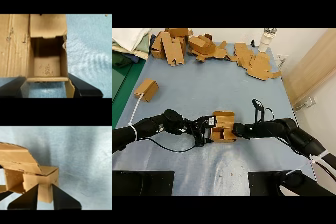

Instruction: Fold the box.

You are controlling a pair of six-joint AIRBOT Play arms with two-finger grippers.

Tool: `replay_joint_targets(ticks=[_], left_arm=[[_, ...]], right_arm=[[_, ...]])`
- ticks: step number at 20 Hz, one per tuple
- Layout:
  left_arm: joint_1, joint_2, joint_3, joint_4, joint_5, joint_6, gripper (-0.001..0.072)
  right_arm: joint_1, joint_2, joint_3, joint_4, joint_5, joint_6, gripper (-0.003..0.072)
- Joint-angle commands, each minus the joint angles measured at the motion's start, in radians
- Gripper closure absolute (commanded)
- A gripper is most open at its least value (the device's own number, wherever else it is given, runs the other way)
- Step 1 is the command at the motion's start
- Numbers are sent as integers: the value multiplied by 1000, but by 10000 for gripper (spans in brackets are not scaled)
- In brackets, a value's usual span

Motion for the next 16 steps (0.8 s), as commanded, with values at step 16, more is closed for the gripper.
replay_joint_targets(ticks=[16], left_arm=[[0,0,0,0,0,0,299]], right_arm=[[305,-429,383,-459,-354,533,395]])
